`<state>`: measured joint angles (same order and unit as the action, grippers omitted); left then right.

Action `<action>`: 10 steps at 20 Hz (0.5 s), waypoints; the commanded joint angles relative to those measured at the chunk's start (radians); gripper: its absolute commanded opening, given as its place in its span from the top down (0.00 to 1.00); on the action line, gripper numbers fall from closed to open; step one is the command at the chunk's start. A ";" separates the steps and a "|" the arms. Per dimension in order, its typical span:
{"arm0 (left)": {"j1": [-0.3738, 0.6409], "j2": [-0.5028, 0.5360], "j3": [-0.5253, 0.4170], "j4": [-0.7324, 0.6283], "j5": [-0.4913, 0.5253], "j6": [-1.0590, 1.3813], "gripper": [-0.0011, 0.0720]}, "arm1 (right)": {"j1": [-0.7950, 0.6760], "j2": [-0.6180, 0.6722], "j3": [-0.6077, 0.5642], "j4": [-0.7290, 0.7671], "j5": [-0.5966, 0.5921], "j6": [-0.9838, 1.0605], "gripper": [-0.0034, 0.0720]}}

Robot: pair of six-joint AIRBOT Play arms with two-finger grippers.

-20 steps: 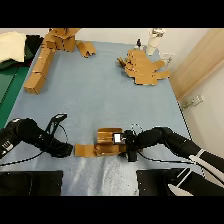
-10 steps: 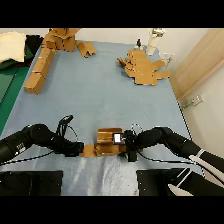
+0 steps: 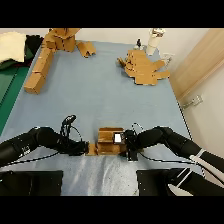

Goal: Fold the box.

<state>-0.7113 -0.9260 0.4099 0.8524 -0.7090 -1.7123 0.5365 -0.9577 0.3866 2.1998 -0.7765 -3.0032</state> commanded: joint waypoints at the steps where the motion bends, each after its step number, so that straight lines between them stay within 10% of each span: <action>1: -0.004 0.049 0.008 0.132 -0.027 -0.138 0.97 | 0.001 -0.001 0.000 0.003 0.000 -0.005 0.33; 10: -0.004 0.062 0.008 0.228 -0.040 -0.223 0.97 | 0.001 -0.001 0.000 0.003 0.000 -0.004 0.33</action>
<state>-0.7170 -0.8665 0.4175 1.0504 -0.7494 -1.9114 0.5381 -0.9585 0.3866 2.2036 -0.7742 -3.0085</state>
